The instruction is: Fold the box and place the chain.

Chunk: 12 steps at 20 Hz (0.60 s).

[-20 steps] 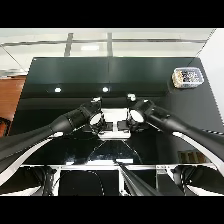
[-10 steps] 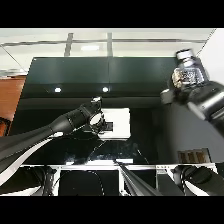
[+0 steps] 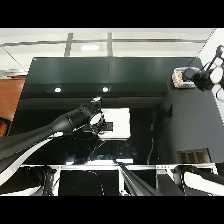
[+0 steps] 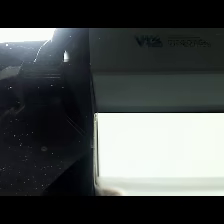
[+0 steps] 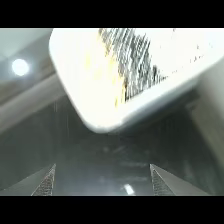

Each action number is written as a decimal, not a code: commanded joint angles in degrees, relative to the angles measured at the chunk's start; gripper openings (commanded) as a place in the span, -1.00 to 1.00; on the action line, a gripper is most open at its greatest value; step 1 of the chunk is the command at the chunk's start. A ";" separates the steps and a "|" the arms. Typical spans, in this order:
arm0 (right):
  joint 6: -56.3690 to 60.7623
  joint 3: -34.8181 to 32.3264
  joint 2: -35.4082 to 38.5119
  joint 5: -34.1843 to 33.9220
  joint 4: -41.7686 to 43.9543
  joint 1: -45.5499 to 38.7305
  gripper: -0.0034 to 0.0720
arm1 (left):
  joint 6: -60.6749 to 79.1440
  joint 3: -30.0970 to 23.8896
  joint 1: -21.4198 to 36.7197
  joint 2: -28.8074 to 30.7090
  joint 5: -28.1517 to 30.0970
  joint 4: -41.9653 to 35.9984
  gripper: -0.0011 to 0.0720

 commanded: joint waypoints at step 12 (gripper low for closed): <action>7.89 35.74 -34.58 18.75 20.59 -7.34 0.66 | 0.00 -0.02 0.04 -0.02 -0.07 -0.02 -0.90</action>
